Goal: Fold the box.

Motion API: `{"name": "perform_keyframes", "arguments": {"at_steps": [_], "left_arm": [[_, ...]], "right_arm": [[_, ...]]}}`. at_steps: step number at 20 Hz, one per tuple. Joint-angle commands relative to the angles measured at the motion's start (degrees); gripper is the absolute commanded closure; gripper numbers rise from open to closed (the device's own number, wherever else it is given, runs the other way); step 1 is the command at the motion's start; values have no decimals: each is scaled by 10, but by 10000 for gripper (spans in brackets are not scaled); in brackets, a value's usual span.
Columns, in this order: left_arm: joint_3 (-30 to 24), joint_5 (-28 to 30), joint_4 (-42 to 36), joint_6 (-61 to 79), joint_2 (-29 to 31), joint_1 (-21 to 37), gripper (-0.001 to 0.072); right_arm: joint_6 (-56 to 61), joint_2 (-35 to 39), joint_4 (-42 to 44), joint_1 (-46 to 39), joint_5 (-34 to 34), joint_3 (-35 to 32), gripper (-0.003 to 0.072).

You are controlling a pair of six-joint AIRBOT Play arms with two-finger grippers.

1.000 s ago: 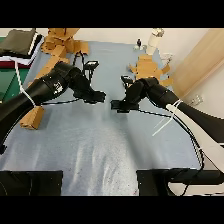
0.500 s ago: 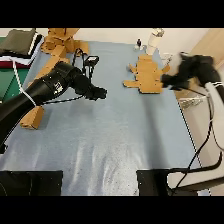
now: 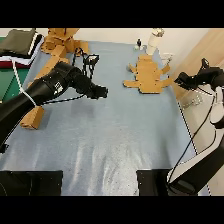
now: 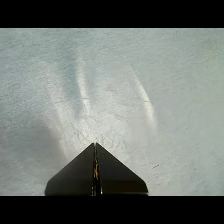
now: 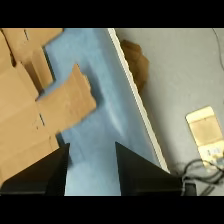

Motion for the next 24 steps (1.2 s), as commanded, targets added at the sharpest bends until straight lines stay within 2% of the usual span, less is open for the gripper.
{"name": "perform_keyframes", "arguments": {"at_steps": [1,2,3,5,9,10,11,12,14,16,18,21,24], "left_arm": [[0,0,-4,-1,0,0,628],[0,0,-4,-1,0,-1,371],[0,-1,-4,-1,0,-1,293],[0,0,-4,-1,0,-1,311],[0,0,-4,-11,0,-1,311],[0,0,-4,-11,0,-1,311],[0,0,-4,-12,0,-1,311],[0,0,-4,-16,0,-1,311],[0,0,-9,-16,0,0,310],[0,2,-37,-15,2,9,310],[0,10,-75,-9,4,27,309],[0,35,-84,20,4,48,309],[0,38,-103,62,5,60,309]], "right_arm": [[-34,-78,34,15,15,82,231],[-34,-93,34,24,14,100,230],[-34,-107,34,30,16,115,231],[-34,-125,35,38,29,135,241],[-34,-138,33,40,35,137,325],[-34,-140,33,40,26,137,412],[-44,-140,35,41,12,137,617],[-60,-139,38,42,-5,137,682],[-62,-136,38,48,-68,137,685],[-61,-129,40,54,-169,133,687],[-51,-110,40,55,-231,101,688],[-52,-42,39,63,-239,1,688],[-58,64,38,77,-190,-138,688]]}}
